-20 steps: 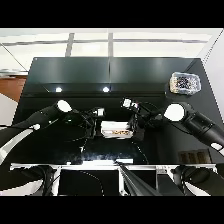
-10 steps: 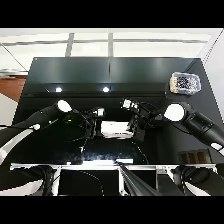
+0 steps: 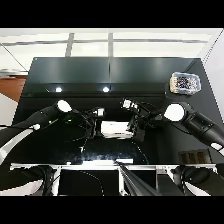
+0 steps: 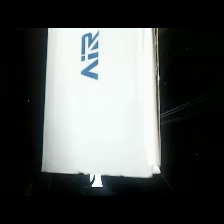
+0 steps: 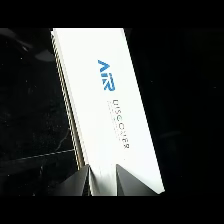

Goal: Fold the box and place the chain.

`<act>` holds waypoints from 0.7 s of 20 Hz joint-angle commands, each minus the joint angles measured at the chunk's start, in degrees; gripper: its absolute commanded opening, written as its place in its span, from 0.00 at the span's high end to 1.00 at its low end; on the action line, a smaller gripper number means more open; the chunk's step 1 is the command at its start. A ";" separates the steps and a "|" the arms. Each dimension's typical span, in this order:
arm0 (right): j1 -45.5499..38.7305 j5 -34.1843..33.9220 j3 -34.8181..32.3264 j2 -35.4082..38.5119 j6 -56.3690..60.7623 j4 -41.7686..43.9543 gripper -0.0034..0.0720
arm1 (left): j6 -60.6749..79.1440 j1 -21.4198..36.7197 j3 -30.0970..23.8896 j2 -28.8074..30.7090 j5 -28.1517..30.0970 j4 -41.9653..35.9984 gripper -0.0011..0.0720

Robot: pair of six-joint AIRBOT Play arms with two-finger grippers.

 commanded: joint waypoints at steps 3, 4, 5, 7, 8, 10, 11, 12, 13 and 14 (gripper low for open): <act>0.04 0.02 -0.02 -0.04 0.04 0.04 0.68 | 0.02 -0.04 -0.02 -0.04 0.00 0.02 0.23; 0.04 0.02 -0.02 -0.04 0.04 0.04 0.68 | 0.02 -0.04 -0.02 -0.04 0.00 0.02 0.23; 0.04 0.04 -0.02 -0.04 0.07 0.04 0.68 | 0.02 -0.04 -0.02 -0.04 0.00 0.02 0.23; 0.22 0.02 -0.02 -0.04 0.59 0.02 0.68 | 0.02 -0.04 -0.02 -0.04 0.00 0.02 0.23; 0.61 0.04 -0.02 -0.04 0.92 -0.13 0.66 | 0.00 -0.04 -0.02 -0.04 0.00 0.02 0.23; 1.86 -0.09 -0.02 -0.04 1.16 -0.33 0.53 | 0.02 -0.04 -0.02 -0.04 0.00 0.02 0.23; 2.14 -0.35 -0.02 -0.04 1.86 -1.16 0.53 | 0.02 -0.04 -0.02 -0.04 0.00 0.02 0.23; 2.19 -0.39 -0.02 -0.04 2.67 -1.60 0.53 | 0.02 -0.04 -0.02 -0.04 0.00 0.02 0.23; 2.19 -0.39 -0.02 -0.04 3.26 -1.95 0.53 | 0.02 -0.04 -0.02 -0.04 0.00 0.00 0.23; 2.19 -0.39 -0.02 -0.04 3.30 -2.12 0.53 | 0.02 -0.04 -0.02 -0.04 0.00 0.02 0.23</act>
